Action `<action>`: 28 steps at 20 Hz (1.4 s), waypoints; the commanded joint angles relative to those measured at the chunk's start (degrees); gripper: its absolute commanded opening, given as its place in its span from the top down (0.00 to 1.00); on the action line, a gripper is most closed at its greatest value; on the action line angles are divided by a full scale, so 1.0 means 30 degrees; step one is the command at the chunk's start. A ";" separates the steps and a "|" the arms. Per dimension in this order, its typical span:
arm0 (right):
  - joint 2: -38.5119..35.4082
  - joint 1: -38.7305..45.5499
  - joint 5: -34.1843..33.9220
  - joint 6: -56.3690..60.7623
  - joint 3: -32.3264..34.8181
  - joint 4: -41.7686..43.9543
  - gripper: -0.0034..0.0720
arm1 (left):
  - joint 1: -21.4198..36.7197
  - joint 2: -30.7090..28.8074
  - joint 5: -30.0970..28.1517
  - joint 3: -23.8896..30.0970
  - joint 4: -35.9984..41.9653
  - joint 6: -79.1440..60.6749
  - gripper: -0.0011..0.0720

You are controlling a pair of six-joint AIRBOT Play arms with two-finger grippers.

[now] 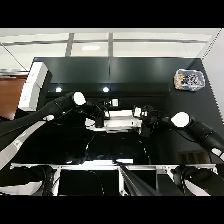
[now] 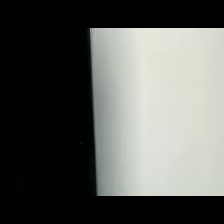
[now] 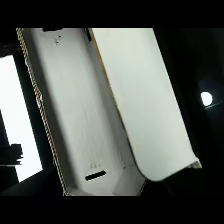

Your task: Fold the box and place the chain.

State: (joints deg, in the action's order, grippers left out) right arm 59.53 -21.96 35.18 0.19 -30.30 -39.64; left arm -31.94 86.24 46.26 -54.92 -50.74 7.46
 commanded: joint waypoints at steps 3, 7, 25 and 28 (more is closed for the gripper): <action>0.0022 0.0889 0.0430 -0.2273 -0.0175 0.2659 0.05 | -0.0007 0.0000 0.0007 -0.0022 0.0000 -0.0015 0.95; 0.0583 0.0940 0.1195 -0.3373 -0.0175 0.2696 0.05 | -0.0015 0.0000 0.0007 -0.0022 0.0000 -0.0015 0.95; 0.3541 0.0976 0.2193 -0.7992 0.0197 0.5187 0.05 | -0.0007 0.0000 0.0153 -0.0022 0.0131 0.0000 0.95; 0.3825 0.0984 0.2047 -0.7934 0.0146 0.5129 0.05 | -0.0015 0.0000 0.0160 -0.0022 0.0131 0.0000 0.95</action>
State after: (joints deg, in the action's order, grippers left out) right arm 70.30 -19.03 41.76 -23.57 -29.71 -24.60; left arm -31.97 86.24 46.76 -54.92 -50.52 7.46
